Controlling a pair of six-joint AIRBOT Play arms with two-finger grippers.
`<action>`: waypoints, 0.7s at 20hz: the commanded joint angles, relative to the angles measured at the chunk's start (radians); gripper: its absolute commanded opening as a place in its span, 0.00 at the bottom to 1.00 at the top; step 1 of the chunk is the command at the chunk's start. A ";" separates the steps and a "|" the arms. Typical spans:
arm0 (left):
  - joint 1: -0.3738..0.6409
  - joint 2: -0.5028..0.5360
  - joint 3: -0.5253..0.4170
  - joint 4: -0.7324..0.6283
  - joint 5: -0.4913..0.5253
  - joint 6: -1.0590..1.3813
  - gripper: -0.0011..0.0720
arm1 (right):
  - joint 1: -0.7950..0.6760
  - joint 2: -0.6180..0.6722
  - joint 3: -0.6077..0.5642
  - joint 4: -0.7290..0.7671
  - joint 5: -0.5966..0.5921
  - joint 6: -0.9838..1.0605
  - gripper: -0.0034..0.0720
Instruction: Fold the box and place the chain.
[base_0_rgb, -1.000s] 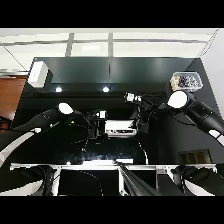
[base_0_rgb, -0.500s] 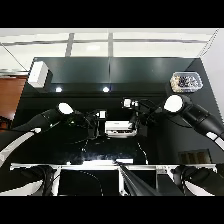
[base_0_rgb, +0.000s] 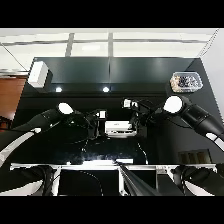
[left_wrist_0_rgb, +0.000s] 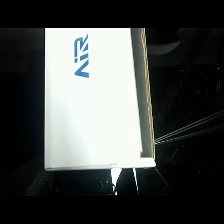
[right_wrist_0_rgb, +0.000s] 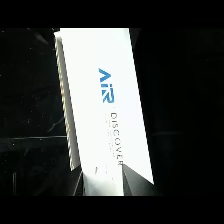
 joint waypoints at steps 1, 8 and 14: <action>0.000 0.000 0.000 0.000 0.002 0.001 0.58 | 0.000 -0.001 -0.001 0.000 0.017 0.013 0.37; 0.000 0.000 0.000 0.000 0.002 0.001 0.58 | 0.000 -0.001 -0.001 0.000 0.018 0.026 0.42; 0.000 0.000 0.000 0.000 0.002 0.001 0.58 | 0.000 -0.001 -0.001 0.000 0.019 0.026 0.43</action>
